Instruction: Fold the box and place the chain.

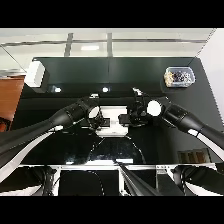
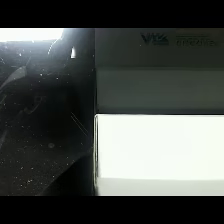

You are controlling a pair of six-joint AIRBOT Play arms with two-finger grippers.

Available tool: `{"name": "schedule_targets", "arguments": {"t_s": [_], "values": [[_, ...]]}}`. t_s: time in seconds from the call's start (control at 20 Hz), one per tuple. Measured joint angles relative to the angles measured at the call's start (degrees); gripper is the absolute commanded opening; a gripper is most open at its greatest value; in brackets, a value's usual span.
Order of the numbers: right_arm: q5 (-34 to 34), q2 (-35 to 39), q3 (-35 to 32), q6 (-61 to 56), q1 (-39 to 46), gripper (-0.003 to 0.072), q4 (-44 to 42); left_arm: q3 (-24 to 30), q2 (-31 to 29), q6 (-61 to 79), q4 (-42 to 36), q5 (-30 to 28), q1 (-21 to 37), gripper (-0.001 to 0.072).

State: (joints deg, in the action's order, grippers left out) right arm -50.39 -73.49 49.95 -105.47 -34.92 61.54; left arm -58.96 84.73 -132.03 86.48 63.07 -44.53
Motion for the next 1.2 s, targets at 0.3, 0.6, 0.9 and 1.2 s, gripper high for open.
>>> {"name": "schedule_targets", "arguments": {"t_s": [0.3,0.6,0.9,1.2], "values": [[-0.1,0.0,0.0,-1.8,-0.7,0.0338,0.4,0.0,0.0,0.0,0.0,0.0,0.0,0.0030],[-0.4,0.0,0.0,-2.8,-2.0,0.0247,3.4,0.0,0.0,0.0,0.0,0.1,0.0,0.0031],[0.0,-1.6,0.1,-5.3,-4.0,0.0247,7.7,0.0,0.0,0.0,0.0,0.1,0.0,0.0030],[-2.7,-5.7,4.1,-10.9,-6.7,0.0247,14.5,0.0,0.0,0.0,0.0,0.2,0.0,0.0031]]}}
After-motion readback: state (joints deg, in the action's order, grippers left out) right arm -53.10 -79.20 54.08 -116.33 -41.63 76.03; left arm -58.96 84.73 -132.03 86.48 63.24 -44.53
